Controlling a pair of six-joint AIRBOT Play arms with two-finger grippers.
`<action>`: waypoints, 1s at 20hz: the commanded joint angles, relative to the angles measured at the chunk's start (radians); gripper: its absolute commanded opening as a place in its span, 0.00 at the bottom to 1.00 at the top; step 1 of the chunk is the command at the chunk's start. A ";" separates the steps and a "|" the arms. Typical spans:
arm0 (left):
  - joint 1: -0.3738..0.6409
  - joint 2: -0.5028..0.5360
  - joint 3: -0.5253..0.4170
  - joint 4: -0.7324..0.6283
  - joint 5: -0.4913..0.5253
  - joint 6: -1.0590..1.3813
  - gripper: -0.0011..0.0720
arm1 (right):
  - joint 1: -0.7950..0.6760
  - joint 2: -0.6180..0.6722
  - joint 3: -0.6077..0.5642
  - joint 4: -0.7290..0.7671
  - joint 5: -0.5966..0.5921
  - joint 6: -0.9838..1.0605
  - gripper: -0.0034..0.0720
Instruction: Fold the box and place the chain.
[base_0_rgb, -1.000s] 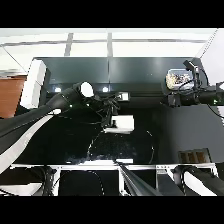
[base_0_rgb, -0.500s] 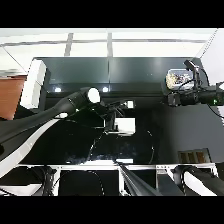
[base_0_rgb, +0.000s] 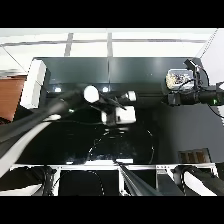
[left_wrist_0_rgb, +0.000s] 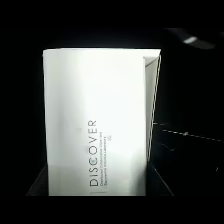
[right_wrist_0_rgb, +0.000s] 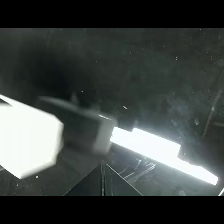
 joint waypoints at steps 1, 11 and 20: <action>0.157 0.188 0.005 0.177 -0.134 -0.254 0.42 | 0.000 -0.001 0.000 -0.002 0.000 0.001 0.07; 1.033 0.457 -0.293 0.507 -0.289 -0.845 0.42 | 0.001 -0.001 0.000 -0.002 -0.020 0.000 0.07; 1.183 0.418 -0.499 0.360 0.042 -0.632 0.42 | 0.001 -0.003 0.000 -0.002 -0.024 0.001 0.07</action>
